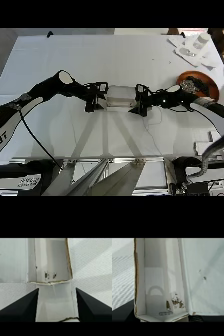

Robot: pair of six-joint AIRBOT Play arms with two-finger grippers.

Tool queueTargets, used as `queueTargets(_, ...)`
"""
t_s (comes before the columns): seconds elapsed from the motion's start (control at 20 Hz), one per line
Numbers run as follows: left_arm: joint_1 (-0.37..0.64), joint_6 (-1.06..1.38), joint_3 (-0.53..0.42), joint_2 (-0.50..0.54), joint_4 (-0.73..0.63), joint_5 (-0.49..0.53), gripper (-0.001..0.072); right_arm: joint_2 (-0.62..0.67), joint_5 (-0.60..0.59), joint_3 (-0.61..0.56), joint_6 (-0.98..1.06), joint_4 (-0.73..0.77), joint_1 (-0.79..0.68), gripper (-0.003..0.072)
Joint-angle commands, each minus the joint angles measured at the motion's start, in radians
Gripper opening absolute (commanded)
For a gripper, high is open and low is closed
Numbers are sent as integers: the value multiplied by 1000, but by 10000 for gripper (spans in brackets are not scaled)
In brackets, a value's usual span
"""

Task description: Fold the box and place the chain.

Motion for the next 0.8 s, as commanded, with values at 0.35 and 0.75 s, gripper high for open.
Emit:
queueTargets(0.35,39,-58,0,35,76,-6,455,0,0,0,0,0,0,503)
queueTargets(0.75,63,-72,0,88,79,-39,695,0,0,1,0,0,0,503)
